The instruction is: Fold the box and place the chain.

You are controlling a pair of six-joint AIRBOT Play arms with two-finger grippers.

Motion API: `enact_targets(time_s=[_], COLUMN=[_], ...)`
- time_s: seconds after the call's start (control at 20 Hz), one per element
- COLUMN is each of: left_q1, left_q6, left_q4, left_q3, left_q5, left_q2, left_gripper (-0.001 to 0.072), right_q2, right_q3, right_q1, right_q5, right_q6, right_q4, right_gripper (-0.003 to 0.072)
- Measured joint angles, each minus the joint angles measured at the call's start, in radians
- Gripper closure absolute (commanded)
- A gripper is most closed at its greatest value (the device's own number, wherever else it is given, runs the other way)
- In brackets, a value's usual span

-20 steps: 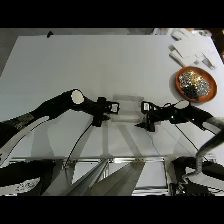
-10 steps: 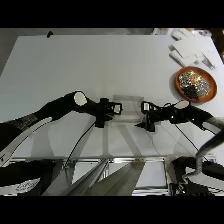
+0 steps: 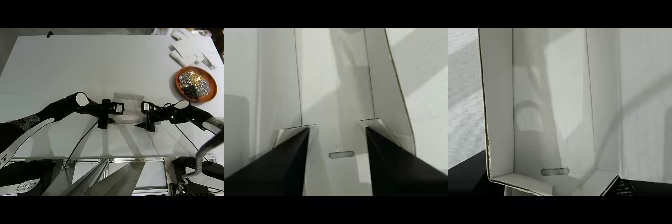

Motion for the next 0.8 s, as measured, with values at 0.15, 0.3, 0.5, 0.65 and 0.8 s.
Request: enact_targets(time_s=[0.15, 0.3, 0.5, 0.65, 0.8], left_q1=[-0.008, -0.011, -0.008, 0.01, 0.047], left_q6=[-0.003, -0.036, -0.206, -0.369, -0.62], left_q4=[-0.001, 0.003, 0.073, 0.169, 0.263], left_q3=[0.0, 0.0, -0.001, -0.001, -0.001], left_q5=[0.003, 0.002, -0.024, -0.079, -0.128], left_q2=[-0.006, -0.006, 0.039, 0.118, 0.221], left_gripper=[0.0205, 0.0336, 0.0703, 0.0703, 0.0703], right_q2=[0.0, 0.0, 0.0, 0.0, 0.0], right_q3=[0.0, 0.0, 0.0, 0.0, 0.0], right_q1=[0.0, 0.0, 0.0, 0.0, 0.0], right_q5=[0.0, 0.0, 0.0, 0.0, 0.0], right_q6=[0.0, -0.001, 0.0, 0.0, 0.0], right_q4=[0.0, 0.0, 0.0, 0.0, 0.0], right_gripper=[0.029, 0.029, 0.029, 0.029, 0.029])
